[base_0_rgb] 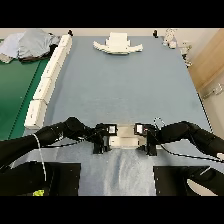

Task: Fold the box.

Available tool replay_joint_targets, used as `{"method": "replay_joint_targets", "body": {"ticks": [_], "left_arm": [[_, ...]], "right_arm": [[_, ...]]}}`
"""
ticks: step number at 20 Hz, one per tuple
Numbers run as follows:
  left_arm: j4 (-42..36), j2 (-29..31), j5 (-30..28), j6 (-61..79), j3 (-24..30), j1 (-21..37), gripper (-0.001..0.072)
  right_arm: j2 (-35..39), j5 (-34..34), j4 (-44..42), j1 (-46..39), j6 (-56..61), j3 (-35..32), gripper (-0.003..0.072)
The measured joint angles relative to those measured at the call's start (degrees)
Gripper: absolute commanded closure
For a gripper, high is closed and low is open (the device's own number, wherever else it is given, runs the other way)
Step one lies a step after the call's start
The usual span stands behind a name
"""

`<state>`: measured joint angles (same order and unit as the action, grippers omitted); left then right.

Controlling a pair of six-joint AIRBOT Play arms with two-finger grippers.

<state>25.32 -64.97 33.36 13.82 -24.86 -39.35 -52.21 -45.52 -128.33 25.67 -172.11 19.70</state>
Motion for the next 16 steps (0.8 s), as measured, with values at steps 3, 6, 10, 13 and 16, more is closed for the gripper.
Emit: {"method": "replay_joint_targets", "body": {"ticks": [3,6,10,13,16], "left_arm": [[-0.1,-0.1,-0.4,0.2,0.0,-0.2,0.0015],[-0.9,-0.2,-0.7,0.3,-0.1,-0.3,0.0015],[-1.7,-0.3,-0.8,0.3,-0.3,-0.3,0.0016],[-2.0,-0.4,-0.7,0.6,-0.4,-0.3,0.0189],[-2.0,-0.5,-0.3,1.4,-0.4,-0.3,0.0189]], "right_arm": [[0.0,0.0,0.0,0.0,0.0,0.0,0.0176],[0.0,0.0,0.0,0.0,0.0,0.0,0.0176],[0.0,0.0,0.0,0.0,0.0,0.0,0.0176],[0.0,0.0,0.0,0.0,0.0,0.0,0.0175],[0.0,0.0,0.0,0.0,0.1,0.0,0.0175]]}}
